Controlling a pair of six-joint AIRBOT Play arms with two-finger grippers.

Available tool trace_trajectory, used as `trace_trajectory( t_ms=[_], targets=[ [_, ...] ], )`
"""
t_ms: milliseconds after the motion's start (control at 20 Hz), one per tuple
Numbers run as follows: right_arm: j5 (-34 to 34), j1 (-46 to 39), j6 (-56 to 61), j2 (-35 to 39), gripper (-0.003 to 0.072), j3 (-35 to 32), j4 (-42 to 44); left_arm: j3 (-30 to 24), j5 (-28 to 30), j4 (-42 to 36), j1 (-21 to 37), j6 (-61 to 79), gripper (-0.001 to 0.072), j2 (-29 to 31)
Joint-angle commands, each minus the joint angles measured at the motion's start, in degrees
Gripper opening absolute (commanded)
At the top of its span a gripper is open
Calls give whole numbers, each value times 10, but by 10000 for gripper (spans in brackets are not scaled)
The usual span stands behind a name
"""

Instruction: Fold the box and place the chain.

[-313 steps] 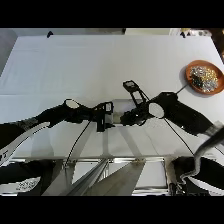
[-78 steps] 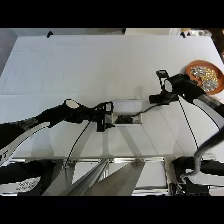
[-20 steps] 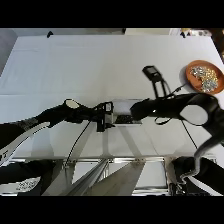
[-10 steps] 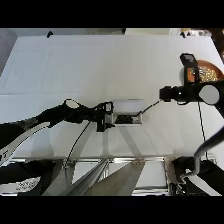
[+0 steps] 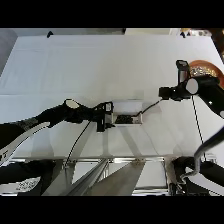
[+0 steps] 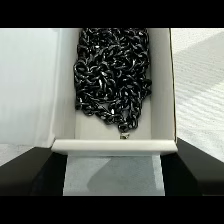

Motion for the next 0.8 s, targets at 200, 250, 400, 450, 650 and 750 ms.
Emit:
trace_trajectory(
  t_ms=[200,250,400,450,650,750],
  targets=[
    [-31,-2,15,-49,254,0,-2,0,0,0,0,0,209,0],
    [-30,-2,15,-50,253,0,-2,0,0,0,0,0,209,0],
    [-28,-2,15,-60,251,0,-1,0,0,0,0,0,209,0],
    [-28,-2,15,-68,251,0,-1,0,0,0,0,0,209,0],
    [-31,-2,14,-97,252,0,-1,0,0,0,0,0,209,0],
    [-44,-2,14,-99,252,1,-2,0,0,0,0,0,209,0]
  ],
)
